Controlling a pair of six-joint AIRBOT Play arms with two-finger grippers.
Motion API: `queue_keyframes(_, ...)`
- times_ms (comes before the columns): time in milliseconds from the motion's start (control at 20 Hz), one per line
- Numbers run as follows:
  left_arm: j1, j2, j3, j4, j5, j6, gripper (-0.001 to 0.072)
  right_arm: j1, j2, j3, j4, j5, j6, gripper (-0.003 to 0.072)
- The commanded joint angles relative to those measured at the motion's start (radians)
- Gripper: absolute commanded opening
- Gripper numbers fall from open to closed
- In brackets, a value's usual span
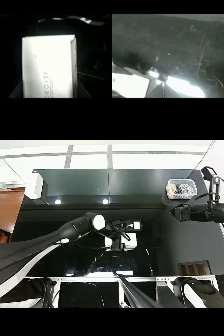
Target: Fold the box and place the chain.
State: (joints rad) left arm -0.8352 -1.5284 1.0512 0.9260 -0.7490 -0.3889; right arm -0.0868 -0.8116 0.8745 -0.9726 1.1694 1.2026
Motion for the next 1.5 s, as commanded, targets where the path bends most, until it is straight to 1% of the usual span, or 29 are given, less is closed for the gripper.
queue_keyframes(0,-0.031,-0.008,0.000,0.037,0.082,-0.013,0.0664,-0.001,0.001,0.001,-0.025,0.008,0.010,0.0011)
queue_keyframes(100,-0.027,0.007,0.001,0.048,0.068,-0.094,0.0382,-0.001,0.001,0.001,-0.029,0.010,0.014,0.0012)
queue_keyframes(150,-0.024,0.025,0.001,0.084,0.063,-0.169,0.0260,-0.001,0.001,0.001,-0.031,0.013,0.018,0.0011)
queue_keyframes(200,-0.014,0.047,0.001,0.136,0.053,-0.256,0.0254,-0.001,0.001,0.001,-0.031,0.018,0.018,0.0011)
queue_keyframes(300,0.041,0.108,0.001,0.250,0.007,-0.459,0.0254,-0.001,0.001,0.000,-0.031,0.024,0.021,0.0011)
queue_keyframes(350,0.090,0.144,0.001,0.311,-0.040,-0.570,0.0255,-0.001,0.001,0.001,-0.031,0.024,0.021,0.0011)
queue_keyframes(450,0.219,0.212,0.000,0.463,-0.189,-0.752,0.0257,-0.001,0.001,0.001,-0.031,0.025,0.021,0.0012)
queue_keyframes(500,0.297,0.239,0.000,0.556,-0.270,-0.840,0.0258,-0.001,0.001,0.001,-0.031,0.026,0.021,0.0011)
queue_keyframes(550,0.398,0.264,0.000,0.641,-0.354,-0.931,0.0258,-0.001,0.001,0.001,-0.032,0.027,0.021,0.0012)
queue_keyframes(600,0.506,0.281,0.000,0.675,-0.420,-0.985,0.0258,-0.001,0.001,0.001,-0.033,0.027,0.021,0.0012)
queue_keyframes(650,0.639,0.293,-0.001,0.669,-0.480,-1.016,0.0258,-0.001,0.001,0.001,-0.034,0.026,0.021,0.0012)
queue_keyframes(700,0.782,0.296,-0.001,0.645,-0.515,-1.060,0.0258,-0.001,0.001,0.001,-0.032,0.027,0.022,0.0011)
queue_keyframes(750,0.913,0.296,-0.002,0.595,-0.518,-1.096,0.0258,0.000,0.001,0.001,-0.028,0.027,0.024,0.0011)
queue_keyframes(850,1.151,0.296,-0.006,0.477,-0.480,-1.094,0.0259,0.000,0.001,0.001,-0.027,0.025,0.028,0.0011)
queue_keyframes(900,1.241,0.296,-0.006,0.454,-0.455,-1.071,0.0270,0.000,0.000,0.000,-0.027,0.022,0.028,0.0011)
queue_keyframes(950,1.302,0.294,-0.006,0.439,-0.432,-1.009,0.0293,0.000,0.000,0.001,-0.027,0.018,0.029,0.0012)
queue_keyframes(1050,1.360,0.276,-0.005,0.423,-0.428,-0.737,0.0294,0.000,-0.001,0.000,-0.027,0.005,0.042,0.0012)
queue_keyframes(1100,1.371,0.266,-0.005,0.426,-0.383,-0.697,0.0294,-0.001,-0.003,0.000,-0.028,-0.005,0.051,0.0012)
queue_keyframes(1250,1.374,0.230,0.000,0.425,-0.173,-0.688,0.0294,-0.001,-0.003,0.000,-0.035,-0.028,0.075,0.0012)
queue_keyframes(1300,1.372,0.203,0.011,0.422,-0.128,-0.686,0.0294,-0.001,-0.003,0.000,-0.045,-0.029,0.081,0.0012)
queue_keyframes(1400,1.365,0.145,0.040,0.384,-0.091,-0.645,0.0294,-0.001,-0.004,0.000,-0.077,-0.034,0.122,0.0012)
queue_keyframes(1450,1.358,0.113,0.058,0.343,-0.079,-0.603,0.0294,-0.001,-0.004,0.000,-0.088,-0.035,0.140,0.0012)
